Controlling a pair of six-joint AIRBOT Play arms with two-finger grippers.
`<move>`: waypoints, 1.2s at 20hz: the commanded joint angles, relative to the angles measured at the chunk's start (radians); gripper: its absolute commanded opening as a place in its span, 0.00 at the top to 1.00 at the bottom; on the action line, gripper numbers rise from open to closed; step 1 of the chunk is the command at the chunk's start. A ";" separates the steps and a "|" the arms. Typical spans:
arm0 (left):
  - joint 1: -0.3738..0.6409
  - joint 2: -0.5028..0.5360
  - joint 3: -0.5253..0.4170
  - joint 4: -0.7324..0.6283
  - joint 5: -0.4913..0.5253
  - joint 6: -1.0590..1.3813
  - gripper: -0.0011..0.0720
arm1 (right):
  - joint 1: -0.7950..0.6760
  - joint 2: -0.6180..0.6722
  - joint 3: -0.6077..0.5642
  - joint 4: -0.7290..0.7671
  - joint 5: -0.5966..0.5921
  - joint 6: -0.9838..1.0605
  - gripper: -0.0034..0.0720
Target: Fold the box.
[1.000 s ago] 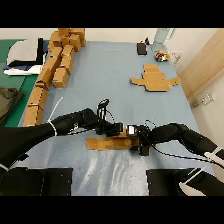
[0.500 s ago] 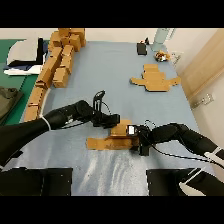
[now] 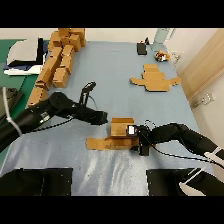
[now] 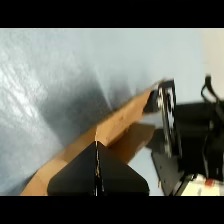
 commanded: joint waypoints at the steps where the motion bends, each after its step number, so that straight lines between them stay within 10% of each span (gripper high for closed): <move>1: 0.068 0.132 -0.108 -0.085 -0.133 0.331 0.97 | 0.000 0.000 0.000 0.000 0.000 0.000 0.32; 8: -0.050 0.280 -0.294 -0.046 -0.127 0.835 0.89 | 0.000 0.000 0.000 0.000 0.000 0.000 0.32; 9: -0.085 0.279 -0.294 0.013 -0.095 0.845 0.39 | 0.000 0.000 0.000 0.000 0.000 0.000 0.32; 10: -0.108 0.277 -0.294 0.051 -0.063 0.851 0.16 | 0.000 0.000 0.000 0.000 0.000 0.000 0.32; 24: -0.155 0.012 -0.248 -0.006 0.145 1.032 0.01 | 0.000 0.000 0.000 -0.002 0.000 0.000 0.32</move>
